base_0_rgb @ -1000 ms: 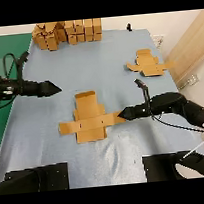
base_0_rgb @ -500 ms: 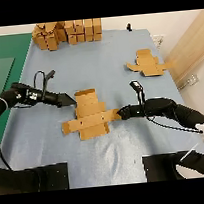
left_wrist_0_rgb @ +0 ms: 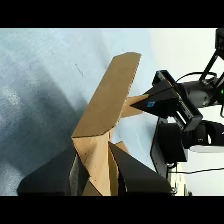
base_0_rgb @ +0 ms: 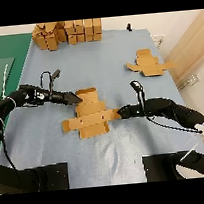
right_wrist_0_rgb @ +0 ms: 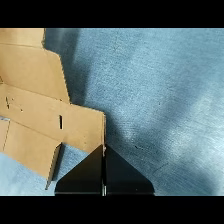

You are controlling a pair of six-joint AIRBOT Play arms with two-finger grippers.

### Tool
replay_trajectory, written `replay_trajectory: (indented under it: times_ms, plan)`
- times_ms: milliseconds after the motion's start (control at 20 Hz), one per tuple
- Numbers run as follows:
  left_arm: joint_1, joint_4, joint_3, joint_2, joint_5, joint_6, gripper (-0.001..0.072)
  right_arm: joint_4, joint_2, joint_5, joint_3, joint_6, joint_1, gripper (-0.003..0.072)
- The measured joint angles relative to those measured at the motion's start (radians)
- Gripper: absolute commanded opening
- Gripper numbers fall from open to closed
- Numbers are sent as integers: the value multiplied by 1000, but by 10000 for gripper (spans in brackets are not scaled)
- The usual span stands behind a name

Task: Fold the box.

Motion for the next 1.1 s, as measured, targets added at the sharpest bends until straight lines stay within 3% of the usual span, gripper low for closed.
replay_trajectory:
  times_ms: [50,100,150,200,450,550,600,650,700,1100]
  plan:
    - [0,-1,0,0,3,2,264,0,0,-2,0,0,0,3]
    - [-2,-5,0,-1,4,3,215,0,0,-4,0,0,0,3]
    - [-2,-5,0,-1,8,4,75,0,0,-6,0,0,0,4]
    - [-4,-7,0,-1,9,10,19,0,0,-12,0,0,0,4]
    - [-4,-11,2,-1,12,140,17,0,0,-26,0,10,0,8]
    - [-4,-8,9,-1,-2,258,16,-5,5,-43,0,13,-1,44]
    - [-4,-7,13,0,-16,325,15,-11,12,-51,0,13,0,134]
    - [-4,-6,21,2,-26,393,13,-23,24,-60,0,16,0,292]
    - [-4,-8,29,5,-33,446,11,-40,37,-60,0,16,0,391]
    - [-23,-20,59,53,-30,958,5,-435,282,-105,1,2,5,391]
